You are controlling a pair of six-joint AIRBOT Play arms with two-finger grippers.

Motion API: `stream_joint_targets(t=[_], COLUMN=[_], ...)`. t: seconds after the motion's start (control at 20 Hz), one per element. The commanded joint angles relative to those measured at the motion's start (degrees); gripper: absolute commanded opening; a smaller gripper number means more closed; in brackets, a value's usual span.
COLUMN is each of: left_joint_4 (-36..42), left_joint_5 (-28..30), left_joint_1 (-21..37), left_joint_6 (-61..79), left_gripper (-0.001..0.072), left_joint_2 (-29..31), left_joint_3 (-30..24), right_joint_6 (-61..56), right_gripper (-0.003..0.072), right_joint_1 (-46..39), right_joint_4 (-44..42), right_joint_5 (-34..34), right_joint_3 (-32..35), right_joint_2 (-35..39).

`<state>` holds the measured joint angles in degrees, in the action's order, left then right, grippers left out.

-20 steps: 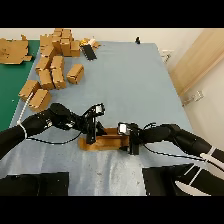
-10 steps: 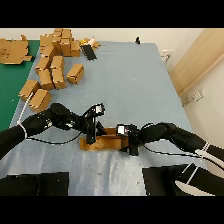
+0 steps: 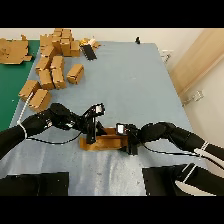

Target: Fold the box.

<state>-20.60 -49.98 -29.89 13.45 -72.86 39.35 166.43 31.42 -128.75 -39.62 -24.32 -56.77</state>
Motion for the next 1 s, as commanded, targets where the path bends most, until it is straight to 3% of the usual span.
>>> stream_joint_targets(t=[0.0,0.55,0.6,0.7,0.95], left_joint_4=[0.0,0.0,0.0,0.0,0.0], left_joint_5=[0.0,0.0,0.0,0.0,0.0], left_joint_1=[0.0,0.0,0.0,0.0,0.0], left_joint_6=[0.0,0.0,0.0,0.0,0.0], left_gripper=[0.0010,0.0010,0.0010,0.0010,0.0010], left_joint_2=[0.0,0.0,0.0,0.0,0.0], left_joint_3=[0.0,0.0,0.0,0.0,0.0], right_joint_6=[0.0,0.1,0.1,0.1,0.1], right_gripper=[0.0720,0.0716,0.0697,0.0587,0.0587], right_joint_1=[0.0,0.0,0.0,0.0,0.0], right_joint_4=[0.0,0.0,0.0,0.3,0.5], right_joint_5=[0.1,0.1,0.1,0.1,0.1], right_joint_3=[-0.1,0.0,0.0,0.0,0.0], right_joint_2=[0.0,-1.5,-1.5,-1.5,-1.5])
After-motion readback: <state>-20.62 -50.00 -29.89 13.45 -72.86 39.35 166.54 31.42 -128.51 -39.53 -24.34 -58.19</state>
